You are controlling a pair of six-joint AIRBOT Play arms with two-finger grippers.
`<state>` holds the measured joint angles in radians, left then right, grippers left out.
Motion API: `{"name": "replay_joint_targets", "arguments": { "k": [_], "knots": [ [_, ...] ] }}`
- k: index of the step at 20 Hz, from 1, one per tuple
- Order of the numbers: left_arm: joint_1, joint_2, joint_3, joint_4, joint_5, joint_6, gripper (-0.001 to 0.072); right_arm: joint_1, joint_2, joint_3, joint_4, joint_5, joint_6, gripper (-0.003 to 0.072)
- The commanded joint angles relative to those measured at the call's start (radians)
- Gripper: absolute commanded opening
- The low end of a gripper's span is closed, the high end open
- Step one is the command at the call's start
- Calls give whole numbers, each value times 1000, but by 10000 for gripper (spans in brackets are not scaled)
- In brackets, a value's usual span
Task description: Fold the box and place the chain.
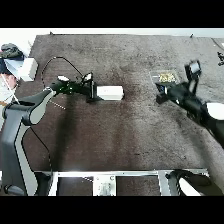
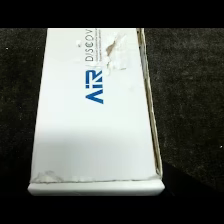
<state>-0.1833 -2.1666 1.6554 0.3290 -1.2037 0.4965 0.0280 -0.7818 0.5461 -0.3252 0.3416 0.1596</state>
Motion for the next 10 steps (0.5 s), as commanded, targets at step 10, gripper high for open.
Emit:
{"name": "replay_joint_targets", "arguments": {
  "k": [10],
  "knots": [
    [0,0,0,0,-3,-33,351,-3,402,-369,-3,-297,-6,13]
  ]
}}
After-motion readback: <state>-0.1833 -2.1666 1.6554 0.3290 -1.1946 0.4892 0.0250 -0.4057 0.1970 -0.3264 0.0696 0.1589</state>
